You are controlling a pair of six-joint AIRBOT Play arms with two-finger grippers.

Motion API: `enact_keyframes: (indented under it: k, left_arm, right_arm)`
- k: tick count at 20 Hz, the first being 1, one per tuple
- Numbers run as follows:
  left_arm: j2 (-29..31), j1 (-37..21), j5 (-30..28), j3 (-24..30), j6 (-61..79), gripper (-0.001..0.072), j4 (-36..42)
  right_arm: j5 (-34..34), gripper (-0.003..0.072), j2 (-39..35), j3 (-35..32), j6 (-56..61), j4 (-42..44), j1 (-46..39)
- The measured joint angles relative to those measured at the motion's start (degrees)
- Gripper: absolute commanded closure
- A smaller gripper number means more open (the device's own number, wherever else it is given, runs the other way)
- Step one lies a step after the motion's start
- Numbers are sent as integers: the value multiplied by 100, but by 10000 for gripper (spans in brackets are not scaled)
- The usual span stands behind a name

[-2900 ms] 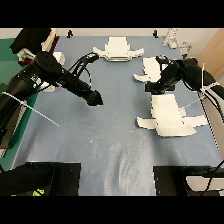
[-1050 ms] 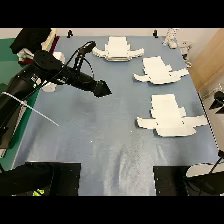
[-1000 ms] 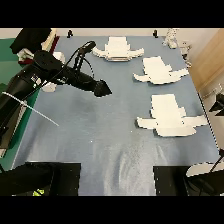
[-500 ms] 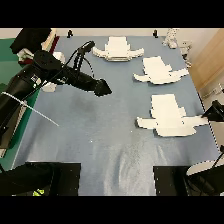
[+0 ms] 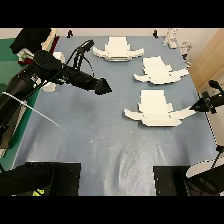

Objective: Fold the box.

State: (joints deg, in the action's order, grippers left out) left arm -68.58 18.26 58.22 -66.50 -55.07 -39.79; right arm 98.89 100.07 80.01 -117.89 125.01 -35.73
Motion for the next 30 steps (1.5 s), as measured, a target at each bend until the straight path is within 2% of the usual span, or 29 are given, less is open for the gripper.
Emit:
enact_keyframes:
  k: [4,11,15,16,17,24,26,30]
  left_arm:
    - [0,-4,-39,0,-2,20,-52]
    - [0,-11,131,0,-192,19,-577]
    - [0,-11,308,0,-494,20,-1016]
    - [0,-11,339,0,-533,19,-1080]
    - [0,-11,356,0,-564,19,-1123]
    - [0,-129,380,0,-870,20,-1058]
    - [0,-369,560,0,-946,20,-901]
    - [0,-960,1202,0,-1021,21,-625]
  right_arm:
    - [-260,685,-566,-299,208,199,1027]
    - [-1749,684,-2225,-2090,1036,166,2857]
    - [-2535,665,-2715,-2715,1464,72,3558]
    - [-2656,423,-2763,-2780,1523,63,3676]
    - [-2715,277,-2800,-2830,1565,59,3781]
    - [-2951,286,-2885,-2944,1759,74,4017]
    - [-2951,423,-2889,-2949,1762,138,4044]
    - [-2975,423,-2850,-2959,1727,179,4142]
